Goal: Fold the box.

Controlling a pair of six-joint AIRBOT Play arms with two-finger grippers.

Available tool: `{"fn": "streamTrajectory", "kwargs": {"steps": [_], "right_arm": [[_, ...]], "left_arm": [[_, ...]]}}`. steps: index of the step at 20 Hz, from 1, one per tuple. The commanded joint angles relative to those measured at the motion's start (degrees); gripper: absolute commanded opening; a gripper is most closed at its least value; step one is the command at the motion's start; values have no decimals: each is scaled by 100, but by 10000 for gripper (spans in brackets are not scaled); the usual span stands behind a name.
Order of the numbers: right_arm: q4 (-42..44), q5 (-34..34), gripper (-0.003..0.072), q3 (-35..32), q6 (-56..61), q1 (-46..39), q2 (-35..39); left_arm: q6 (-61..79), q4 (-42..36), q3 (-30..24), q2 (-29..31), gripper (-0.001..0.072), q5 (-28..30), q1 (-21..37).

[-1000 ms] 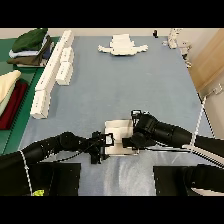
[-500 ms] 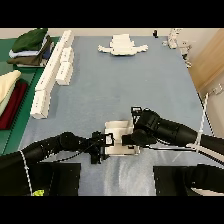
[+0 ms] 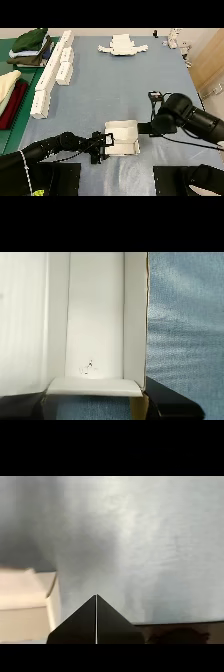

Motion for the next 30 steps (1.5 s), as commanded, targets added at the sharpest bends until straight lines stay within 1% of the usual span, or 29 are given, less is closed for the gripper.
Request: {"fn": "streamTrajectory", "kwargs": {"steps": [1, 3, 5, 6, 7, 9, 11, 14, 16, 19, 20, 22, 25, 28, 30], "right_arm": [[1110, 892, 2, -258, -1698, -1558, -203], [2570, 1423, 2, -326, -3018, -2544, -710], [4157, 1543, 2, -323, -4367, -3298, -1311], [4972, 1464, 2, -306, -5073, -3585, -1641], [5600, 1250, 2, -256, -5619, -3773, -1954], [6371, 509, 2, -15, -6443, -3888, -2557], [6579, -256, 2, 195, -6883, -3783, -2953], [6492, -883, 2, 192, -7444, -3460, -3049], [6459, -997, 2, 28, -7661, -3230, -2951], [6408, -872, 1, -398, -8129, -2959, -2610], [6406, -761, 2, -590, -8273, -2892, -2428], [6402, -286, 2, -957, -8540, -2778, -1980], [6371, 785, 2, -1429, -9117, -2562, -1215], [6186, 1893, 2, -1816, -9436, -2243, -505], [5974, 2363, 2, -1954, -9455, -1971, -98]], "left_arm": [[0, 0, 2, -2, 450, 2, 0], [0, 0, 2, -2, 450, 2, 0], [0, 0, 2, -2, 450, 2, 0], [0, 0, 2, -2, 450, 2, 0], [0, 0, 2, -2, 450, 4, 0], [0, 0, 2, -2, 450, 2, 0], [-2, 0, 2, -2, 450, 2, 0], [-9, 0, 2, -2, 450, 4, 0], [-11, 0, 2, -2, 450, 2, 0], [-11, 0, 2, -2, 450, 2, 0], [-11, 0, 2, -2, 450, 2, 0], [-11, 0, 2, -2, 450, 2, 0], [-11, 0, 2, -2, 450, 2, 0], [-11, 0, 2, -2, 450, 2, 0], [-11, 0, 2, -2, 450, 2, 0]]}}
